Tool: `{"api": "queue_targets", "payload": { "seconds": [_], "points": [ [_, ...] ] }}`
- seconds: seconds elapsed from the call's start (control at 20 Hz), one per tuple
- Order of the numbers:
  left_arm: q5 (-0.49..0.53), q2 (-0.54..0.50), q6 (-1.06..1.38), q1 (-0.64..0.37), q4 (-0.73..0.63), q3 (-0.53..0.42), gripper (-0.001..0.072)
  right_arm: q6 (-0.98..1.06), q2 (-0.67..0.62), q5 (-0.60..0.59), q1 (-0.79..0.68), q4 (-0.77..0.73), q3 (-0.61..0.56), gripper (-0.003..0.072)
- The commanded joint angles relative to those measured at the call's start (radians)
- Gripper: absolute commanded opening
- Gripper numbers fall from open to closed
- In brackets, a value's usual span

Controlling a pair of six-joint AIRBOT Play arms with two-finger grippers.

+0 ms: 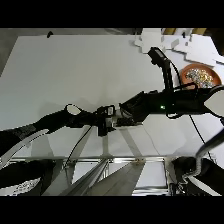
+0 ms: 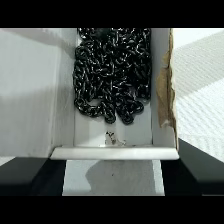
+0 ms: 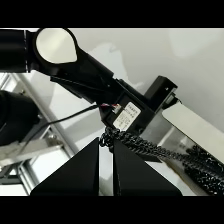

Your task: Fold the box and place the chain.

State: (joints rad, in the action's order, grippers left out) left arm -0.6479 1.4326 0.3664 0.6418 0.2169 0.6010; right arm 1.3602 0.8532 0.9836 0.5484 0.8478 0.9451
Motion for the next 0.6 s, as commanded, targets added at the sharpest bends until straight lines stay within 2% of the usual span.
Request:
{"api": "queue_targets", "payload": {
  "seconds": [0.0,0.3,0.55],
  "points": [
    [0.000,0.000,0.000,0.000,0.000,0.000,0.0170,0.000,0.000,-0.014,0.005,0.010,0.001,0.0017],
    [0.000,0.000,0.000,0.000,0.000,0.000,0.0170,0.056,0.066,0.099,0.005,0.262,0.001,0.0017],
    [0.000,0.000,0.000,0.000,0.000,0.000,0.0170,0.056,0.178,0.164,0.005,0.340,-0.005,0.0018]
  ]
}}
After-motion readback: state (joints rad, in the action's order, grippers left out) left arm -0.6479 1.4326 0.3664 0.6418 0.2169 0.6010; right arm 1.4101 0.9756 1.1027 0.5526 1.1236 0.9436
